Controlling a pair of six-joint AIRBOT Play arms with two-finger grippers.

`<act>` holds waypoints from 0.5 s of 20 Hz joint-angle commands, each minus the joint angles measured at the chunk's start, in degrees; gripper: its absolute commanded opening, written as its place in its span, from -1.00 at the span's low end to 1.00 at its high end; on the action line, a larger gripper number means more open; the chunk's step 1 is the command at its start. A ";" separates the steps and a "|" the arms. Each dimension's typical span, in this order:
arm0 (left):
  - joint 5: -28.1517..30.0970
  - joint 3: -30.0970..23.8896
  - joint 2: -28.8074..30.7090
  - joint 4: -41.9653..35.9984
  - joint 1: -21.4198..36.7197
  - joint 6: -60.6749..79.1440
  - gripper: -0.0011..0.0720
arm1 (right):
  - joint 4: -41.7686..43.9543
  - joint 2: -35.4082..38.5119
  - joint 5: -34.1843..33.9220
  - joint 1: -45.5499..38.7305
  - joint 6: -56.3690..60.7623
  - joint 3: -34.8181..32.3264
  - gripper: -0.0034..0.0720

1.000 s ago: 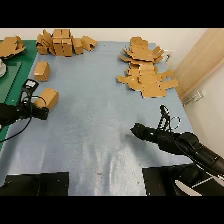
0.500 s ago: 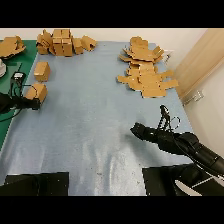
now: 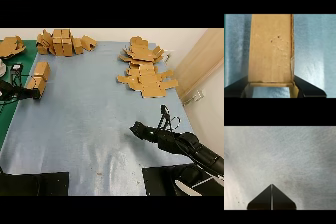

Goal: Fold the box.

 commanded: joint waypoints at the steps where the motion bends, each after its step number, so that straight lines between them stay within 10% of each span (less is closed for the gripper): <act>1: -0.72 1.99 -2.78 0.04 0.04 -0.61 0.27 | 0.24 0.02 1.14 0.02 0.48 0.04 -0.89; 2: -0.61 1.99 -2.84 0.04 0.11 -0.63 0.89 | 0.24 0.02 1.14 0.02 0.48 0.04 -0.89; 10: -16.26 4.96 2.93 1.57 5.44 -3.72 0.95 | 1.18 0.02 0.02 0.02 0.37 0.04 -0.67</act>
